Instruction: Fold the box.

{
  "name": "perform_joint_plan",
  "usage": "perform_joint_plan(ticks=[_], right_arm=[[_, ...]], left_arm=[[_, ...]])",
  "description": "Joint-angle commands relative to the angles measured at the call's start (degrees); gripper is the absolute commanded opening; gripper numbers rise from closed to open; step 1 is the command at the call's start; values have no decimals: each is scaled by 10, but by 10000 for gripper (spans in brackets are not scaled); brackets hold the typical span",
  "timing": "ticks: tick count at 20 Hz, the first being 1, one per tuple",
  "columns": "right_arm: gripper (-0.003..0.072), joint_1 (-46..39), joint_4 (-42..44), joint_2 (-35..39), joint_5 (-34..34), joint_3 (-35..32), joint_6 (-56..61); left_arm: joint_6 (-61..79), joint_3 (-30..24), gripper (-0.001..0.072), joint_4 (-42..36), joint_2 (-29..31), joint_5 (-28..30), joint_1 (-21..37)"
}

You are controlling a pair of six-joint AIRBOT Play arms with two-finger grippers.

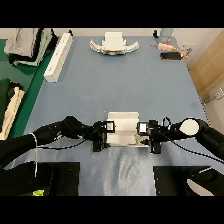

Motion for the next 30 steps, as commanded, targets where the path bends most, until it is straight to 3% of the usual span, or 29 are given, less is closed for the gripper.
perform_joint_plan(ticks=[1,7,9,10,11,12,13,23,24,25,27,28,29,30], right_arm=[[202,1,36,0,-13,-3,-13],[201,1,99,-33,-25,-3,-69],[243,1,121,-43,-26,-3,-88],[335,1,128,-47,-27,-3,-94],[521,1,135,-50,-28,-3,-98],[637,1,137,-55,-28,-3,-98],[683,1,137,-61,-28,-3,-98],[682,1,137,-70,-27,-3,-98],[651,1,137,-70,-27,-3,-98],[483,1,135,-70,-25,-3,-98],[305,1,135,-70,-25,-3,-97],[267,1,135,-70,-25,-3,-97],[288,1,135,-70,-25,-3,-97],[450,1,138,-70,-27,-3,-97]], left_arm=[[0,1,408,0,0,0,0],[0,1,408,0,0,0,0],[0,1,408,0,0,0,0],[0,1,408,0,0,0,0],[0,1,408,0,0,0,0],[0,1,408,0,0,0,0],[0,1,408,0,0,0,0],[0,1,408,0,0,0,0],[0,1,408,0,0,0,0],[0,1,408,0,0,0,0],[0,1,408,0,0,0,0],[0,1,408,0,0,0,0],[0,1,408,0,0,0,0],[0,1,408,0,0,0,0]])
